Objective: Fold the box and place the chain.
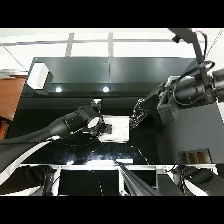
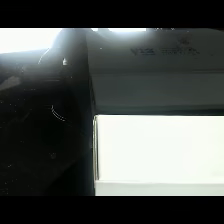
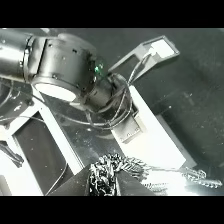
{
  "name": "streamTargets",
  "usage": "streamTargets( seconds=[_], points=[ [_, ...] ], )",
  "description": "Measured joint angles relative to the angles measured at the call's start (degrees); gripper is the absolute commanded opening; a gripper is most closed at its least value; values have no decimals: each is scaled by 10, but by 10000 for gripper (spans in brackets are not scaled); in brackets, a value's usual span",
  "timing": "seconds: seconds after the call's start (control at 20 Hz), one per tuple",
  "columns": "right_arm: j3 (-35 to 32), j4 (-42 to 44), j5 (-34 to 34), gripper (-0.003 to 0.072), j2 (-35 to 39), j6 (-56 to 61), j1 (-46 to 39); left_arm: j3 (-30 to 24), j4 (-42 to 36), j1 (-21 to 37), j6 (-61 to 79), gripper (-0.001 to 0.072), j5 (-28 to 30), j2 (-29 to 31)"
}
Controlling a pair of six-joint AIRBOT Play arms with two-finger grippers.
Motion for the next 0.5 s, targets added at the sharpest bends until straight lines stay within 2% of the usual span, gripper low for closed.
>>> streamTargets(
  seconds=[0.25,0.5],
  points=[
    [-24,8,-4,17,0,3,9,0,0,0,0,31,0,0],
    [-58,23,-59,17,-10,3,49,0,0,0,0,32,1,0]
  ],
)
